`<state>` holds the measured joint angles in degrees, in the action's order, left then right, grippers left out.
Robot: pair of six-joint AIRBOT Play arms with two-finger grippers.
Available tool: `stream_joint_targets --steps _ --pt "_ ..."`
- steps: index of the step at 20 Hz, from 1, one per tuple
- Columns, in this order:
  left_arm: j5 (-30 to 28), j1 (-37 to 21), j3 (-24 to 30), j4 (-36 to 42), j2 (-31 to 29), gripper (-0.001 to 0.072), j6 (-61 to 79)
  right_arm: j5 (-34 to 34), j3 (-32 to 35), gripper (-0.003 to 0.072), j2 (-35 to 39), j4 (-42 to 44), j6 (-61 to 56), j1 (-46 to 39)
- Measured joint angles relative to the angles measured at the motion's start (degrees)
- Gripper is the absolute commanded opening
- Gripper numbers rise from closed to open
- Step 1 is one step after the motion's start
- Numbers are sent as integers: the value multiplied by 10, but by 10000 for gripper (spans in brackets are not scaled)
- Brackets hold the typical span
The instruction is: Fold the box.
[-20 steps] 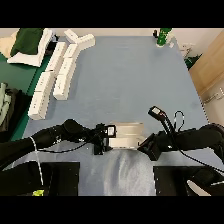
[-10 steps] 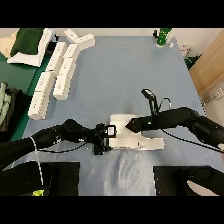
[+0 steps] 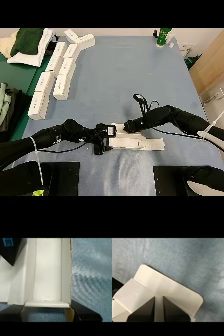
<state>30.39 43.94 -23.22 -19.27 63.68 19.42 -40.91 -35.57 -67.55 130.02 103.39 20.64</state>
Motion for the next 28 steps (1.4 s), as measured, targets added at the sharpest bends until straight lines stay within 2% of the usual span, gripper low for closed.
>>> stream_joint_targets --steps 6,12,15,18,23,25,28 --pt "0 0 0 -2 0 473 3 -14 -14 155 14 -8 6 0" --pt "2 0 0 -2 0 473 2 -63 -29 154 120 -24 12 0" --pt "1 0 0 -1 0 473 1 -123 -29 154 188 -43 36 0" --pt "1 0 0 -1 0 473 1 -212 -14 154 253 -51 99 0" --pt "1 0 0 -1 0 473 1 -298 56 174 354 -76 157 1" --pt "1 0 0 -1 0 473 1 -306 85 538 375 -107 173 9" --pt "1 0 0 -1 0 473 1 -275 123 558 387 -182 200 34"
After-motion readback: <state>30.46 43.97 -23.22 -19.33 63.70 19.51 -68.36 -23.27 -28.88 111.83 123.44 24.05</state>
